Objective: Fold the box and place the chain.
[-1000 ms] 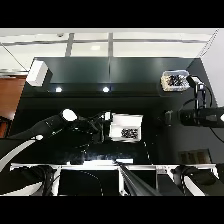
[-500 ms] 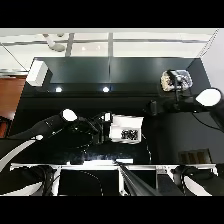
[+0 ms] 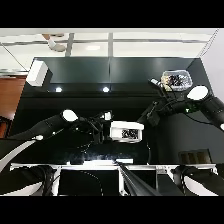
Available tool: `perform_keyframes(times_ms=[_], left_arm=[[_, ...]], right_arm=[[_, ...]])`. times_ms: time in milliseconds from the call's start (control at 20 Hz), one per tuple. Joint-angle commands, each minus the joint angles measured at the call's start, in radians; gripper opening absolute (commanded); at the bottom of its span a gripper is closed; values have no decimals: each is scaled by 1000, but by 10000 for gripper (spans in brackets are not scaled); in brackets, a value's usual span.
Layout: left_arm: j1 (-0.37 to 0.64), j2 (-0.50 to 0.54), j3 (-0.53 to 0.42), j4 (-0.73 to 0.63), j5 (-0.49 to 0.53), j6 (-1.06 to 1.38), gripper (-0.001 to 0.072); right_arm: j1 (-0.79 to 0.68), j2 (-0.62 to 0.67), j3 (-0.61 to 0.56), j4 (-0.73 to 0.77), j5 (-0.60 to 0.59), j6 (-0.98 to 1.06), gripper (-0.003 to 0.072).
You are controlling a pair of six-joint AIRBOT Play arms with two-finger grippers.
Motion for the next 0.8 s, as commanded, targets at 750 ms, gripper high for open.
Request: perform_keyframes(times_ms=[750], left_arm=[[0, -1, 0, 2, 7, -5, 327]], right_arm=[[140, 85, -99, -69, -98, -225, 720]])
